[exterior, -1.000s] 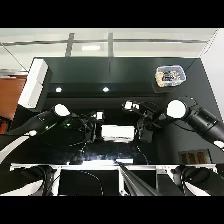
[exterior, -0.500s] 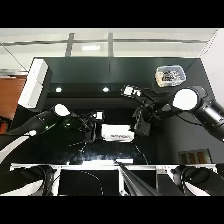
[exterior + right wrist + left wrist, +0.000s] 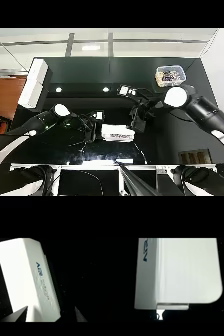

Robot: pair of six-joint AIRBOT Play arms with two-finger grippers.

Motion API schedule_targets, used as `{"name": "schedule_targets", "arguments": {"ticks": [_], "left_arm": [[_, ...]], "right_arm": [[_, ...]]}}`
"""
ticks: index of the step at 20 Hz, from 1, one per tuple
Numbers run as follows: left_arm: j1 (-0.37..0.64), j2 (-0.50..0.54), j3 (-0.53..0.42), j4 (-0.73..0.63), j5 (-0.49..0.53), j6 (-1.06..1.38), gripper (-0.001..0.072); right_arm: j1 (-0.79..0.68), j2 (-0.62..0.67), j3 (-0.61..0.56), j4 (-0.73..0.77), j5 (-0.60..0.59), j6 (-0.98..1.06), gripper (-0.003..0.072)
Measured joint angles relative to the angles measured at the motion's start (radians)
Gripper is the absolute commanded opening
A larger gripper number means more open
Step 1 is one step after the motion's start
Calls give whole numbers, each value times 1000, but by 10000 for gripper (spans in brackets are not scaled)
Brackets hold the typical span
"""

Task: Fold the box and place the chain.

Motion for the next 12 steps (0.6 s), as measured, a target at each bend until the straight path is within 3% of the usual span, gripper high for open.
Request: {"name": "schedule_targets", "arguments": {"ticks": [12], "left_arm": [[0,0,0,0,-1,0,351]], "right_arm": [[0,-88,-76,75,-3,-195,713]]}}
